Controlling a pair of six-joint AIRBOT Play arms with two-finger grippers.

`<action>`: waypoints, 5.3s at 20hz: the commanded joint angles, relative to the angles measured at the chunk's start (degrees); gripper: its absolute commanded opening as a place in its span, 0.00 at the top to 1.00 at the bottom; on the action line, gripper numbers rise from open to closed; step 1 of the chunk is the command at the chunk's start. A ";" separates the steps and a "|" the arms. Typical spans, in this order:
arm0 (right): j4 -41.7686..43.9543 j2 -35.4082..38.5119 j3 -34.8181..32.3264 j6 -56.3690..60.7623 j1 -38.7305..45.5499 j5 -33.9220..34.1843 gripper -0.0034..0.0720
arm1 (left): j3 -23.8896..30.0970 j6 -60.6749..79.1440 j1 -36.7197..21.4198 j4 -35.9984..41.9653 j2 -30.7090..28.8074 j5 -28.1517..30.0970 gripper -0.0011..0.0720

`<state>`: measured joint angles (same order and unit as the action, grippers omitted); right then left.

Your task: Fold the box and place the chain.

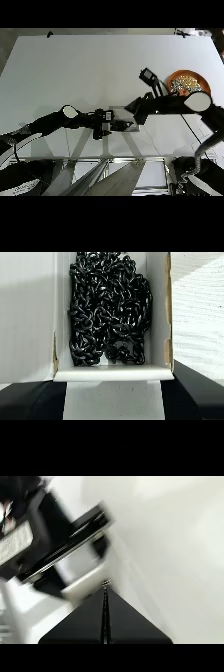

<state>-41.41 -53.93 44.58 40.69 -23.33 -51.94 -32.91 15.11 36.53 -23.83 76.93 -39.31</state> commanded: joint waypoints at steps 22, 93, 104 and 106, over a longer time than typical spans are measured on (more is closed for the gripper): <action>-16.09 -16.94 10.95 -13.60 -4.02 -23.23 0.51 | -0.02 0.00 0.00 0.00 0.02 0.02 0.89; -31.87 -13.42 3.43 6.08 -18.69 0.96 0.66 | -0.02 0.00 0.00 0.00 0.02 0.02 0.89; -31.95 -13.68 1.90 7.48 -20.39 -3.13 0.64 | -0.02 0.00 0.00 0.00 0.02 0.02 0.89; -32.13 -13.68 1.90 7.48 -20.90 -3.10 0.63 | -0.02 0.00 0.00 0.00 0.02 0.02 0.89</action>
<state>-73.47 -67.59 46.65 48.12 -43.44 -53.63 -32.91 15.22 36.51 -23.97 76.95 -39.55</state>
